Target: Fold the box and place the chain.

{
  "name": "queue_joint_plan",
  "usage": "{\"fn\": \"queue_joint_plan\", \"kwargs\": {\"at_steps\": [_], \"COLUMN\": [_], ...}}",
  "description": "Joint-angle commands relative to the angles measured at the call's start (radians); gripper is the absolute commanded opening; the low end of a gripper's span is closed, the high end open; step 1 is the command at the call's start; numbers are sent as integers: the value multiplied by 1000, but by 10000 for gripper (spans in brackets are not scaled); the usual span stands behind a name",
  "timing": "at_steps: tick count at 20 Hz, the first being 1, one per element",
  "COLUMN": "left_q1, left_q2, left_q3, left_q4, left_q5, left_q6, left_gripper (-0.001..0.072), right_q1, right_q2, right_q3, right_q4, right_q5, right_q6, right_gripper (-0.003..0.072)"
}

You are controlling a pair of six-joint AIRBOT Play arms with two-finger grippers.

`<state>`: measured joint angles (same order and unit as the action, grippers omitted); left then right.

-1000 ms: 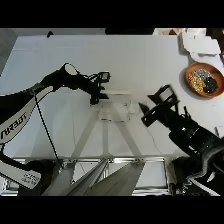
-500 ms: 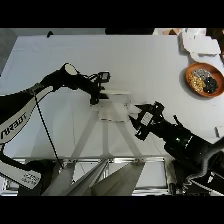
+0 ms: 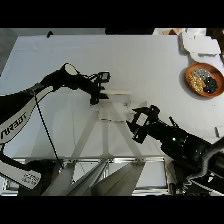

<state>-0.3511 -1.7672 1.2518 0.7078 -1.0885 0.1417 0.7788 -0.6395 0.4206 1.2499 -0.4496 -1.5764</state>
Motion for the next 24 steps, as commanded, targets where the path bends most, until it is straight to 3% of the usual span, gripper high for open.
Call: {"fn": "queue_joint_plan", "kwargs": {"at_steps": [1,8,14,18,21,24], "left_q1": [0,0,0,0,0,0], "left_q2": [-1,-1,-1,-1,-1,-1], "left_q3": [1,1,1,1,1,1], "left_q4": [0,0,0,0,0,0], "left_q5": [0,0,0,0,0,0], "left_q6": [0,0,0,0,0,0], "left_gripper": [14,14,14,14,14,14], "right_q1": [1,-19,-259,-372,-361,-321], "right_q2": [-17,-18,-22,-80,-110,-110], "right_q3": [0,0,0,0,0,0], "right_q4": [22,185,280,420,433,434], "right_q5": [-5,-47,-50,-126,-171,-130], "right_q6": [-184,-248,-358,-597,-659,-692], "right_gripper": [523,543,522,522,522,522]}}
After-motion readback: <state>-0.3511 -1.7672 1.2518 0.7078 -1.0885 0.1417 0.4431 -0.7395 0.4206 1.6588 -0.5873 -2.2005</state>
